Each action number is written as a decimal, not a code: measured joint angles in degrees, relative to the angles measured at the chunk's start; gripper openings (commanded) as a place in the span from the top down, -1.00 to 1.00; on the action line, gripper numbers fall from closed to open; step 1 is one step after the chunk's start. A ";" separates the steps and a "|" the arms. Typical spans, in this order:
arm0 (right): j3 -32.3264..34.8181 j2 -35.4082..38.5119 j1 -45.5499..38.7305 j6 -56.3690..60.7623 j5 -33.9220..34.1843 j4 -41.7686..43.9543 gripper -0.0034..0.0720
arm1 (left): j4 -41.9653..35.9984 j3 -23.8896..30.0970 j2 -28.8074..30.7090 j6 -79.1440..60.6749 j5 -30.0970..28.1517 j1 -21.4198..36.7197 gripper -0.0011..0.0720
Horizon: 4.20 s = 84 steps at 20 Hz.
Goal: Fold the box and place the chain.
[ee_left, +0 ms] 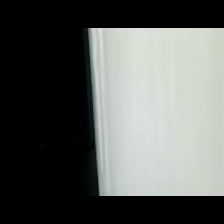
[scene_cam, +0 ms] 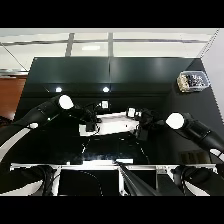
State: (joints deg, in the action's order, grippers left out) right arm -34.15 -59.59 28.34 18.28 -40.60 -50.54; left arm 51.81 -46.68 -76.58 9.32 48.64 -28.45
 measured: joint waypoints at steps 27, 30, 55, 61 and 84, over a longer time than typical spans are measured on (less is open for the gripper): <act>2.54 -3.34 6.95 0.35 -0.83 -1.79 -0.97 | 0.00 -0.02 0.00 -0.04 0.02 0.00 0.89; 2.54 -4.48 8.50 -0.55 0.28 -1.03 -0.96 | 0.02 0.00 0.00 -0.04 0.02 0.00 0.89; -2.78 -2.40 1.62 -4.00 4.37 -0.11 -0.96 | 0.00 0.00 0.00 -0.04 0.11 0.00 0.89; -2.78 -3.50 0.44 -13.49 1.86 7.34 -0.96 | 0.00 -0.02 0.00 -0.09 0.20 0.00 0.89; 0.50 -6.64 1.42 -9.16 0.81 9.94 -0.96 | 0.02 0.00 0.00 -0.02 0.02 0.00 0.89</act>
State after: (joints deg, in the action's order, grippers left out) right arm -33.65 -66.24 29.76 9.13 -39.79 -40.60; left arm 51.83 -46.68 -76.58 9.30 48.66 -28.45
